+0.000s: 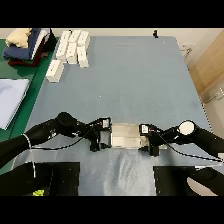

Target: Fold the box.

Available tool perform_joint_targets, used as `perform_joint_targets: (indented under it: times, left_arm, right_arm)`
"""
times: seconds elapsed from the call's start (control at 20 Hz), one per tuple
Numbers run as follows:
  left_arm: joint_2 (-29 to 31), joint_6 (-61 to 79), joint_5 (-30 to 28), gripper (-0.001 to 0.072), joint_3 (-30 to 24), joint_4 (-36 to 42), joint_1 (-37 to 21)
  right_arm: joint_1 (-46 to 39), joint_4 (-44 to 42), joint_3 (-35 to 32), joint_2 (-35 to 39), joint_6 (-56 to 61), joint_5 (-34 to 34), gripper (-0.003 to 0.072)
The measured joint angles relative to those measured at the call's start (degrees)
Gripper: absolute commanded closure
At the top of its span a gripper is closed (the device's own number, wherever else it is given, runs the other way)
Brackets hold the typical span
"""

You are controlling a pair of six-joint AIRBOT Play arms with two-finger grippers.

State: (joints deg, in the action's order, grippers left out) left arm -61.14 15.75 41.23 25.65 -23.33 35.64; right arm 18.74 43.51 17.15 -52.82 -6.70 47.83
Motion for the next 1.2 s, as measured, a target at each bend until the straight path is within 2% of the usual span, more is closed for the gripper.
perform_joint_targets:
  times: [0.75, 1.2]
  left_arm:
    - [-4.31, 2.51, -6.58, 0.0011, 0.00, 4.31, 3.78]
    - [-5.51, 2.67, -7.37, 0.0011, 0.72, 4.39, 6.69]
  right_arm:
    - [0.02, 0.02, 0.00, 0.00, 0.07, 0.02, 0.0143]
    - [0.00, 0.00, 0.00, 0.00, -0.02, 0.02, 0.0143]
